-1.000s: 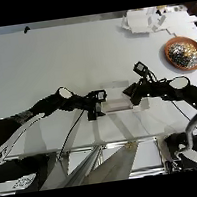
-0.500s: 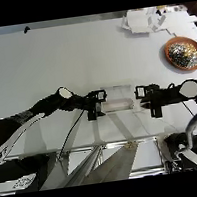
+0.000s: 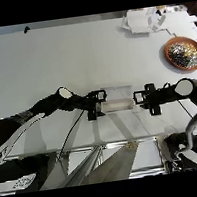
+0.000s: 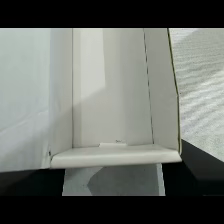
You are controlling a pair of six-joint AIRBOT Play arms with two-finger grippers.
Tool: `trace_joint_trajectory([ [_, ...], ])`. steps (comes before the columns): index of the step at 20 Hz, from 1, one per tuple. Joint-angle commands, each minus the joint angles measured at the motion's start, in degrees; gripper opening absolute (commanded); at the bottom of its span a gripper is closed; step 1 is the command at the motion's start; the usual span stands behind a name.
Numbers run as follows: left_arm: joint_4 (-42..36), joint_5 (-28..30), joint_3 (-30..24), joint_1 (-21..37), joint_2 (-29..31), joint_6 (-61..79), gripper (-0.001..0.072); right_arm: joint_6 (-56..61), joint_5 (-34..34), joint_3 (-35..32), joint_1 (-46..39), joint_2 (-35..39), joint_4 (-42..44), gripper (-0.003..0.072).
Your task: Fold the box and place the chain.
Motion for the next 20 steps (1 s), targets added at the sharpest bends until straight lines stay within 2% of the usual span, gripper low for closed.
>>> trace_joint_trajectory([
  [1,0.00,0.00,-0.02,0.04,0.04,0.00,0.0144,-8.48,-3.52,-0.24,0.02,-4.66,6.73,0.0212],
  [4,0.00,0.00,-0.02,0.04,0.04,0.00,0.0144,-11.52,-3.52,-0.24,0.02,-7.30,8.15,0.0212],
  [9,0.00,0.00,-0.02,0.04,0.04,0.00,0.0144,-11.52,-4.09,-0.26,0.02,-7.85,14.16,0.0158],
  [17,0.00,0.00,-0.02,0.04,0.04,0.00,0.0144,-12.41,-5.99,-1.90,1.16,-8.00,19.17,0.0156],
  [20,0.00,-0.02,-0.02,0.04,0.04,0.00,0.0144,-13.66,-7.02,-2.84,1.92,-8.31,24.98,0.0162],
])
